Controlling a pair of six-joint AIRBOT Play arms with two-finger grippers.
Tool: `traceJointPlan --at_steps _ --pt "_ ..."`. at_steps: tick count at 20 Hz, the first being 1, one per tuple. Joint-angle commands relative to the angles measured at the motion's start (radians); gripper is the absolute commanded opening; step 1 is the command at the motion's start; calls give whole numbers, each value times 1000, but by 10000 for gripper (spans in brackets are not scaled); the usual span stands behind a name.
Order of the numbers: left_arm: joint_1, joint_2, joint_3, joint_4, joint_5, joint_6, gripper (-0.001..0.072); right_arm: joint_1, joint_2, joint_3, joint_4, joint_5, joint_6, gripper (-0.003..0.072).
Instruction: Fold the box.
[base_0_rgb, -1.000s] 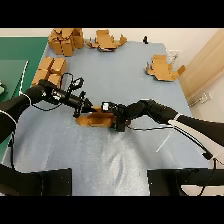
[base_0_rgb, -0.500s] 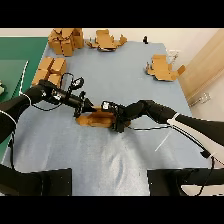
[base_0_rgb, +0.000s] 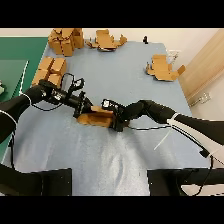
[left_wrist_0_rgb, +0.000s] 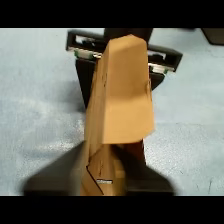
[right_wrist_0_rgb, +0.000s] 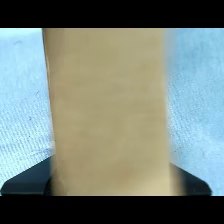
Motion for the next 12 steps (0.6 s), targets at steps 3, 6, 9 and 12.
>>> traceJointPlan --at_steps 3,6,9,12 --pt "60 18 38 -3 31 -169 682 0 -2 0 -10 -7 -3 8" --pt "134 69 55 84 14 -262 192 0 -2 0 -16 -7 -3 8" --pt "186 147 32 166 -154 -253 9 0 -2 0 -17 -6 -3 8" --pt "141 261 -53 201 -149 -262 9 0 -2 0 -17 -7 -4 8"
